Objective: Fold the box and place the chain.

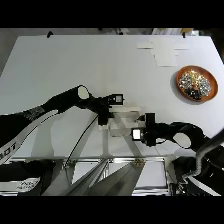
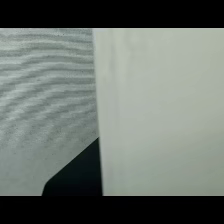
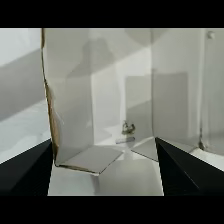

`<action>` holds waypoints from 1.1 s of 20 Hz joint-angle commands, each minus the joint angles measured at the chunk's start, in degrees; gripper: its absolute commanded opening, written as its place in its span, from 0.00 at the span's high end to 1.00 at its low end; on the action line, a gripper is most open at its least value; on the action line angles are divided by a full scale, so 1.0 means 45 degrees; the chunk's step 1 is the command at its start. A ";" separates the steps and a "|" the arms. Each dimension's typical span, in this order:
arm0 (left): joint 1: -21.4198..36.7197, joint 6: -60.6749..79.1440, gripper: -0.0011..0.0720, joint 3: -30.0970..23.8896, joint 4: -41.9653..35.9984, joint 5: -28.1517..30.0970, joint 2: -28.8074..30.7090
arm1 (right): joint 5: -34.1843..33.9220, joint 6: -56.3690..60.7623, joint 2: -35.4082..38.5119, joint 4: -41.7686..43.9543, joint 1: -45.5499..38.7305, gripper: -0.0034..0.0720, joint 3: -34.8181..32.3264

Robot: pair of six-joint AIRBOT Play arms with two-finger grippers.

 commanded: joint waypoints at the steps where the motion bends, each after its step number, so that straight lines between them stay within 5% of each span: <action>1: -0.0010 0.0005 0.97 0.0015 0.0000 0.0000 0.0010 | 0.0452 -0.0044 0.0029 0.0675 -0.0981 0.05 0.0272; 22: -0.0010 0.0005 0.97 0.0015 0.0000 -0.0005 0.0010 | 0.2220 -0.7189 -0.3390 0.6470 -0.4964 0.05 0.1341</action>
